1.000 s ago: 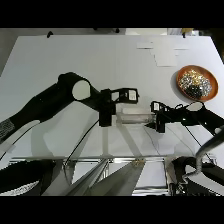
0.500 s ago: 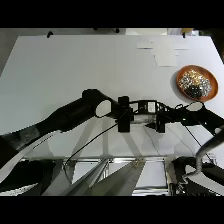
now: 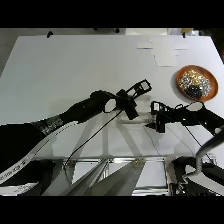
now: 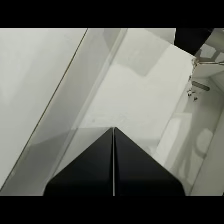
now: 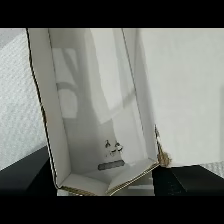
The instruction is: Fold the box and place the chain.
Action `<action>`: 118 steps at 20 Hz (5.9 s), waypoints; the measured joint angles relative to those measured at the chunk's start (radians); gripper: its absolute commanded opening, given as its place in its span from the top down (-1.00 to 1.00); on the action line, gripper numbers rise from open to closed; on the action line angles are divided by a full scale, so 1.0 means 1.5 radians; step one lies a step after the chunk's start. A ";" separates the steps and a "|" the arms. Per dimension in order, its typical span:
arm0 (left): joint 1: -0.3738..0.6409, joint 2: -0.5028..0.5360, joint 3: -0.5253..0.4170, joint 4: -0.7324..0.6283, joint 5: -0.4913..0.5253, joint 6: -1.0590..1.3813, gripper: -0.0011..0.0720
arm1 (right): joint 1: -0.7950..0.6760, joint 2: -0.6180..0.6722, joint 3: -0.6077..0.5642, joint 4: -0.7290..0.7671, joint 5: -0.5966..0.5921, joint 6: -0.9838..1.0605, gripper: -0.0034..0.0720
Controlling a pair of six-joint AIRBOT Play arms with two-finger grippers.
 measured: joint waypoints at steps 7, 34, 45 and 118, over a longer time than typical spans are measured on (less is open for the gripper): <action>0.001 0.088 0.000 0.065 -0.156 -0.013 0.97 | 0.000 0.000 0.000 0.000 0.000 0.000 -0.19; 0.103 0.117 -0.162 -0.090 -0.210 0.447 0.17 | 0.000 0.000 0.000 0.000 0.000 0.000 -0.19; 0.111 0.077 -0.162 -0.120 -0.170 0.539 0.17 | 0.000 0.000 0.000 0.000 -0.001 0.000 -0.19; 0.049 0.058 -0.162 -0.221 -0.110 0.567 0.97 | 0.000 0.000 0.000 0.003 0.000 0.001 -0.19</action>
